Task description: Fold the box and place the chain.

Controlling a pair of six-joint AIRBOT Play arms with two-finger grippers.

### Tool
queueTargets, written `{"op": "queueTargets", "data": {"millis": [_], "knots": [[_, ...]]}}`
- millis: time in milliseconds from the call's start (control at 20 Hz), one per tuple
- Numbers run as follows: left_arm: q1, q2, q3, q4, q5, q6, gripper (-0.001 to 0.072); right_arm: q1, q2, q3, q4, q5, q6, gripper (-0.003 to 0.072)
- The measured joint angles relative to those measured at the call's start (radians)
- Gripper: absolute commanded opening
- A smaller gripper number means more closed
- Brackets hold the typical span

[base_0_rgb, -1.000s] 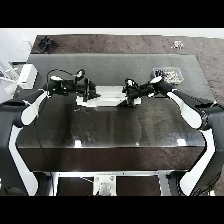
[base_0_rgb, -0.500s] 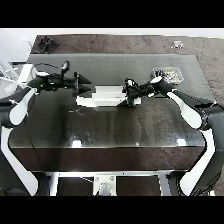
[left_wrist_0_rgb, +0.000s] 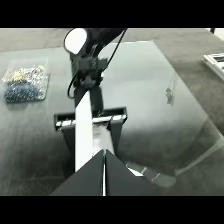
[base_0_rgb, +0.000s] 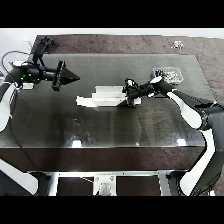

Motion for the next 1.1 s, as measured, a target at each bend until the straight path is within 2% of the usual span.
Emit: {"op": "queueTargets", "data": {"millis": [250,650,900,1100], "knots": [[-0.095,0.113,-0.093,0.055,0.145,-0.025,0.0017,0.0,0.0,0.0,0.0,0.0,0.0,0.056],[-0.286,0.142,-0.279,0.137,0.45,0.002,0.0019,0.0,0.0,0.0,0.0,0.0,0.0,0.056],[-0.332,0.142,-0.307,0.13,0.579,0.017,0.0019,0.0,0.0,0.0,0.0,0.0,0.0,0.056],[-0.341,0.132,-0.288,0.119,0.689,0.035,0.0019,0.0,0.0,0.0,0.0,0.0,0.0,0.056]]}}
